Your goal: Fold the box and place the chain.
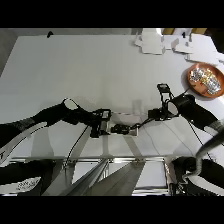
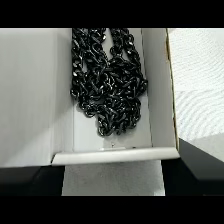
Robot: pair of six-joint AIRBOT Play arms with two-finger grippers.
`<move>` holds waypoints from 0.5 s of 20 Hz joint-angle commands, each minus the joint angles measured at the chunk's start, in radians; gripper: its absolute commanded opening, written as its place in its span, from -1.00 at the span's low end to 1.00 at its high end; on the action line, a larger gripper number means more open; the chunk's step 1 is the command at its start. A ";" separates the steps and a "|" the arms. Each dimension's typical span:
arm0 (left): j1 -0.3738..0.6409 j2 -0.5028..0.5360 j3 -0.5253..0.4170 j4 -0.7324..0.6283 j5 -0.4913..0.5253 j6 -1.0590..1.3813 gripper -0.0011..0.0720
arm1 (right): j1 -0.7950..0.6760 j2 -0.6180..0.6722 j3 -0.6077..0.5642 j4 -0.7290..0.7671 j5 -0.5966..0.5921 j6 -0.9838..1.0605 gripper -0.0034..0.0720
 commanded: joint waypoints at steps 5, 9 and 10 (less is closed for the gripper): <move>0.001 0.001 0.001 0.000 0.000 0.000 -0.23 | 0.003 0.002 -0.001 0.007 0.003 -0.051 -0.86; 0.001 0.001 0.001 0.000 0.000 0.000 -0.23 | 0.021 0.127 -0.001 0.007 0.071 -0.109 -0.86; 0.001 0.001 0.001 0.000 0.000 0.000 -0.23 | 0.040 0.177 -0.001 0.008 0.088 -0.114 -0.86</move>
